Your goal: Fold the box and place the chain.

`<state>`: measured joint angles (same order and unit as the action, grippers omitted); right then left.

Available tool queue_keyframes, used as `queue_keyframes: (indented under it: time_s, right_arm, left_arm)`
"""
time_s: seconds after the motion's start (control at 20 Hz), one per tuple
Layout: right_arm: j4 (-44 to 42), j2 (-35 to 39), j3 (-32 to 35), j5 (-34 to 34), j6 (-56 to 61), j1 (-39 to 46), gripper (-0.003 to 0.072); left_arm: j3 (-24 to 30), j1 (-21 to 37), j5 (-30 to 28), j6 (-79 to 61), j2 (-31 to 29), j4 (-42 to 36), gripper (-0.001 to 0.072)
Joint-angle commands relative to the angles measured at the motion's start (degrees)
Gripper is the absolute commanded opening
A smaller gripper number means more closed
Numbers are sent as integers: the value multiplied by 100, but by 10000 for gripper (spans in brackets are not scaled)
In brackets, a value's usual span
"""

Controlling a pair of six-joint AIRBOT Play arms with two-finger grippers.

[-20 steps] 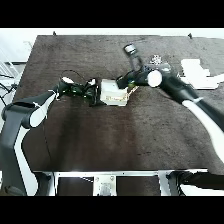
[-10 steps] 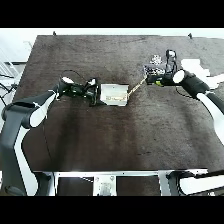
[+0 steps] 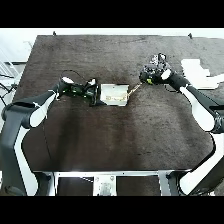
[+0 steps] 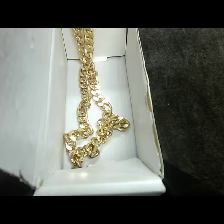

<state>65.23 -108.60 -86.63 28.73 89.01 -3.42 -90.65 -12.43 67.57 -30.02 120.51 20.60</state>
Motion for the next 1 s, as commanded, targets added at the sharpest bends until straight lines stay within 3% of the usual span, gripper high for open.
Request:
queue_keyframes:
  time_s: [0.0, 0.05, 0.25, 0.55, 0.7, 0.95]
  right_arm:
    - [-4, -103, -125, -68, 15, 0, 85]
    - [-9, -98, -125, -96, -11, -9, 11]
    - [-4, 404, -125, 450, -122, -83, 9]
    - [693, 2441, -122, 1937, -411, -468, 8]
    - [1106, 3248, -120, 2354, -334, -844, 8]
    - [1665, 3856, -118, 2918, 9, -1545, 8]
  left_arm:
    - [0, -2, 4, 0, -2, 0, 461]
    - [0, -2, 11, 0, -2, 0, 461]
    - [0, -2, 20, 0, -2, 0, 461]
    - [0, -2, 42, 0, -2, 0, 462]
    - [0, -2, 52, -2, -2, 0, 461]
    - [0, -2, 48, -2, -2, 0, 461]
